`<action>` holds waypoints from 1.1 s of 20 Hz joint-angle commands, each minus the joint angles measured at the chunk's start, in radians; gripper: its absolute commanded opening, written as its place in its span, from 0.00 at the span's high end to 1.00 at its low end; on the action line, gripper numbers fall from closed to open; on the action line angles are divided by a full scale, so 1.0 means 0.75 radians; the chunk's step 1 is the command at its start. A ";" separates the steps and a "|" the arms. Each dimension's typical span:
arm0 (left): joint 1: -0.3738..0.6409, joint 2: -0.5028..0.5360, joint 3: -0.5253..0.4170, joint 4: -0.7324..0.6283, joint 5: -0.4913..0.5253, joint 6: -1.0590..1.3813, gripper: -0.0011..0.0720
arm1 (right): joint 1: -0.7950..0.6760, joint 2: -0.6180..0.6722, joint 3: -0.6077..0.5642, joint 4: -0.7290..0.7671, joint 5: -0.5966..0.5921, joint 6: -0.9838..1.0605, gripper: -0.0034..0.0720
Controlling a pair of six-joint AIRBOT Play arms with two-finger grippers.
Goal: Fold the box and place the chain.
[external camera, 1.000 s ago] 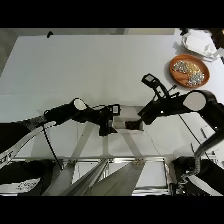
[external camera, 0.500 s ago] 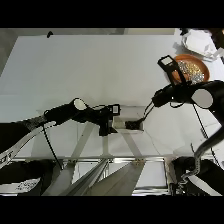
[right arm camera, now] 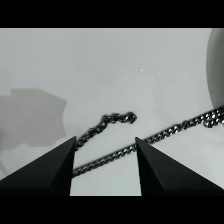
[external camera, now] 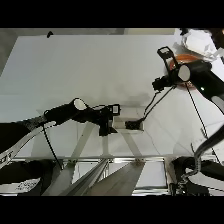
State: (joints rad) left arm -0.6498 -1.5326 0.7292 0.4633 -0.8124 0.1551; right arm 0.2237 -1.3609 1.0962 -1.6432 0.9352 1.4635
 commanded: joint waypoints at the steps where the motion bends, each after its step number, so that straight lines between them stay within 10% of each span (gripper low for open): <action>1: 0.000 0.001 0.000 0.001 0.000 0.001 0.61 | -0.008 -0.231 0.134 -0.049 0.137 -0.007 0.37; 13: 0.000 0.001 0.000 0.001 0.000 0.001 0.61 | -0.008 -0.381 0.134 -0.054 0.134 0.004 0.46; 19: 0.000 0.001 0.000 0.001 0.000 0.001 0.61 | -0.008 -0.407 0.133 -0.034 0.139 0.009 0.92; 22: 0.000 0.001 0.000 0.001 0.001 0.001 0.61 | -0.008 -0.407 0.134 -0.037 0.160 0.008 0.92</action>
